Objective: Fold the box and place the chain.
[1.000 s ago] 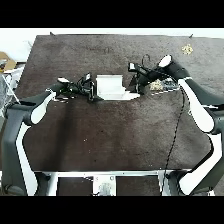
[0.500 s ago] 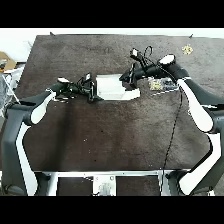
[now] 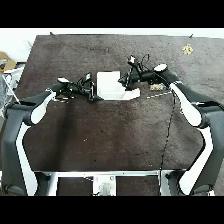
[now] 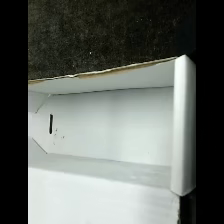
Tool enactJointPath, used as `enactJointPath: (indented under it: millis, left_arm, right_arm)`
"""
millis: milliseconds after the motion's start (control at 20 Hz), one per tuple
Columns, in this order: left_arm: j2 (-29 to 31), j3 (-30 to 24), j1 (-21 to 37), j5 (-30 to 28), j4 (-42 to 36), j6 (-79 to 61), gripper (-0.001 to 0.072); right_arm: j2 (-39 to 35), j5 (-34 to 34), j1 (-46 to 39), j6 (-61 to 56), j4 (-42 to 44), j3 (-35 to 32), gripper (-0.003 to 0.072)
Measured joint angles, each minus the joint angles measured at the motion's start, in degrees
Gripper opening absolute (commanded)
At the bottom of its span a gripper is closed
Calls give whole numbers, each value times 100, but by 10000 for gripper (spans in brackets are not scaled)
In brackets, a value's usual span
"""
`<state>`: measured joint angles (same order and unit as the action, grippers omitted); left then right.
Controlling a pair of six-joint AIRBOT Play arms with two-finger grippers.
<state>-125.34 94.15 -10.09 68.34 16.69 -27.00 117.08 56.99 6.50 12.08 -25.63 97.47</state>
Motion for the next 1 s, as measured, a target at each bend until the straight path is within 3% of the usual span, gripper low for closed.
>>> enactJointPath:
  millis: [450, 750, 800, 850, 900, 950, 1000]
  left_arm:
    - [0, 0, 0, 2, 0, -2, 275]
    - [0, 0, 2, 0, 0, 0, 275]
    - [0, 0, 2, 0, 0, -2, 275]
    - [-2, 0, 2, 2, 0, -2, 275]
    - [0, 0, 2, 0, 0, -2, 276]
    - [-2, 0, 2, 2, 0, 0, 275]
    - [-2, 0, 2, 0, 0, -2, 275]
  right_arm:
    - [146, 389, -153, 304, 83, 7, 76]
    - [-358, 793, -501, 26, 678, 13, 78]
    - [-514, 907, -564, -181, 638, 15, 190]
    - [-684, 1056, -614, -398, 459, 15, 428]
    - [-820, 1193, -638, -560, 225, 15, 594]
    - [-931, 1311, -647, -688, -76, 9, 641]
    - [-999, 1366, -649, -778, -367, -9, 642]
